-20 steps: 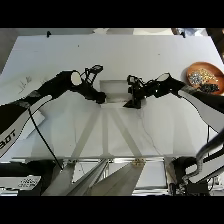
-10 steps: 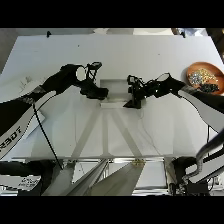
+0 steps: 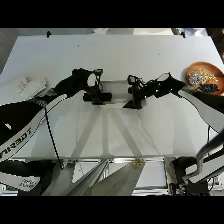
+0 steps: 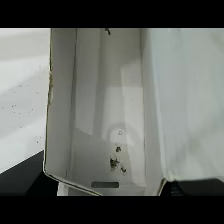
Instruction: Fold the box and place the chain.
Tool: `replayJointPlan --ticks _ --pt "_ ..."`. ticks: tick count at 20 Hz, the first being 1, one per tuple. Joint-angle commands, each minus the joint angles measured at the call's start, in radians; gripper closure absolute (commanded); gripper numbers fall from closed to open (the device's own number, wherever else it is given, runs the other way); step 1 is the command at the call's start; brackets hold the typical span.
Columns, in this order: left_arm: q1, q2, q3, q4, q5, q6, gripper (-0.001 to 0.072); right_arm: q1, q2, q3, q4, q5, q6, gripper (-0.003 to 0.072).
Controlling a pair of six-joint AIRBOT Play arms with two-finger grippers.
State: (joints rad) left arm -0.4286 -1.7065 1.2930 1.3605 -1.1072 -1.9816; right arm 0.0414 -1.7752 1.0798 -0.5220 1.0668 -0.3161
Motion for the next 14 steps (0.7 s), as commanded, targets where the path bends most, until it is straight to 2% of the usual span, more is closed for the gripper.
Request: replayJointPlan --ticks 1,4,5,7,8,9,11,14 --pt "-0.01 -0.006 0.0 0.005 -0.008 -0.044 0.0699 0.0 0.0 0.001 0.0 -0.008 -0.002 0.0191" --pt "-0.009 -0.005 0.0 0.004 0.005 -0.043 0.0696 0.0 0.0 0.001 0.0 -0.008 -0.002 0.0191" --pt "-0.009 -0.004 0.0 -0.004 0.009 -0.043 0.0662 0.0 0.0 0.001 0.0 -0.008 -0.002 0.0191" --pt "-0.006 0.003 0.0 -0.037 0.021 -0.042 0.0527 0.0 0.0 0.001 0.0 -0.008 -0.002 0.0191" --pt "0.0 0.011 0.0 -0.057 0.034 -0.042 0.0386 0.0 0.0 0.001 0.0 -0.008 -0.002 0.0191" --pt "0.01 0.023 0.0 -0.082 0.045 -0.041 0.0342 0.0 0.0 0.001 0.0 -0.009 -0.002 0.0191" --pt "0.041 0.049 0.0 -0.138 0.056 -0.031 0.0342 0.0 0.0 0.001 0.0 -0.008 -0.002 0.0191" --pt "0.109 0.086 0.0 -0.214 0.003 0.047 0.0342 0.0 0.0 0.001 0.0 -0.008 -0.002 0.0191"
